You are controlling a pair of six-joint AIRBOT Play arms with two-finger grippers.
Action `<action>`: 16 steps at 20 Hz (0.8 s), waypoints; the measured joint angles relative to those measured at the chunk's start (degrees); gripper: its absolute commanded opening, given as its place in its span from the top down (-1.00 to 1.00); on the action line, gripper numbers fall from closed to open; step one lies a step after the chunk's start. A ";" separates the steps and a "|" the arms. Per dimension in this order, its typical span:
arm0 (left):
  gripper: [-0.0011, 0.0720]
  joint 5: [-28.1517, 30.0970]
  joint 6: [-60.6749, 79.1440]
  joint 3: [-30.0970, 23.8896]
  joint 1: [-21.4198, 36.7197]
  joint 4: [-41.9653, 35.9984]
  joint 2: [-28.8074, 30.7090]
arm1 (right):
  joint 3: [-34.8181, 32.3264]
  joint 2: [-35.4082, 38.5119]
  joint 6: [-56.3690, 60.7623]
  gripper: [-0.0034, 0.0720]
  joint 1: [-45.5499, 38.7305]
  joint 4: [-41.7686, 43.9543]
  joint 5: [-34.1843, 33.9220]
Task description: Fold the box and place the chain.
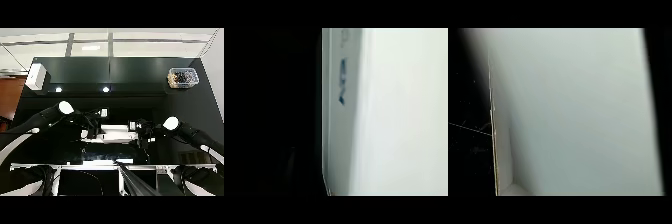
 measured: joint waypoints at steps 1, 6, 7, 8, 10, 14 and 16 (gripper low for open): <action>-0.97 0.28 -2.03 0.15 0.46 1.31 1.66 | 0.00 0.00 0.00 -0.17 0.00 0.00 0.00; -0.82 -3.52 -18.84 0.33 4.17 11.61 9.57 | 0.00 0.00 -0.02 -0.17 0.00 0.00 -0.31; -0.39 -5.31 -23.69 0.37 4.83 12.83 10.62 | 0.00 0.00 0.00 -0.17 0.00 -0.02 -0.35; 0.54 -7.54 -28.44 0.37 5.29 13.62 11.32 | 0.00 0.00 -0.02 -0.17 0.00 -0.02 -0.39; 0.91 -13.35 -36.96 0.31 5.90 15.28 12.26 | 0.00 0.00 -0.02 -0.17 0.00 -0.02 -0.46; 0.91 -20.72 -45.77 -1.09 6.25 11.13 12.96 | 0.00 0.00 -0.02 -0.17 0.00 -0.04 -0.63; 0.91 -19.17 -45.59 -3.34 5.88 1.55 13.09 | 0.00 0.00 -0.04 -0.17 0.00 -0.04 -0.68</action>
